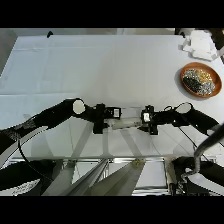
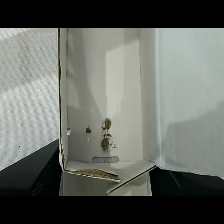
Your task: Fold the box and place the chain.
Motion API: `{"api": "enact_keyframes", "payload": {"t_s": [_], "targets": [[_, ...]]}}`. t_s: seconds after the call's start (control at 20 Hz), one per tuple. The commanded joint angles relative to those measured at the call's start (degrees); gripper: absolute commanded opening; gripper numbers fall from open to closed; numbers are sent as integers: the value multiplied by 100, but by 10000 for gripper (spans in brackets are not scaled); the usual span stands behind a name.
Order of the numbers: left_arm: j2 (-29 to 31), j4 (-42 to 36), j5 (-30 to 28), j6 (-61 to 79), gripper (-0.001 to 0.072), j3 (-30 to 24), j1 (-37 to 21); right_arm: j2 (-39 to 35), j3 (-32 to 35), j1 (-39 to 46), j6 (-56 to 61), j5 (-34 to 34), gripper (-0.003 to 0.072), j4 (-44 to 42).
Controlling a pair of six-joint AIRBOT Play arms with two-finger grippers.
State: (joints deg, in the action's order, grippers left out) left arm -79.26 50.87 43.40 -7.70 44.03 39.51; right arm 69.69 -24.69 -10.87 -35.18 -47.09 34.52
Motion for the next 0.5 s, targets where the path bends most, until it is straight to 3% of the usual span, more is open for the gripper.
{"api": "enact_keyframes", "payload": {"t_s": [0.0,0.05,0.15,0.2,0.45], "targets": [[17,-31,103,46,310,-2,24,-4,0,0,17,-2,417,-4],[17,-31,138,46,303,-2,24,-4,2,0,17,-4,417,-4],[17,-26,315,46,172,-2,24,-4,0,0,17,0,417,-4],[17,-7,450,44,150,-2,22,-4,2,0,17,-7,417,-7],[20,57,649,46,155,-2,13,-4,2,0,17,-2,417,-4]]}}
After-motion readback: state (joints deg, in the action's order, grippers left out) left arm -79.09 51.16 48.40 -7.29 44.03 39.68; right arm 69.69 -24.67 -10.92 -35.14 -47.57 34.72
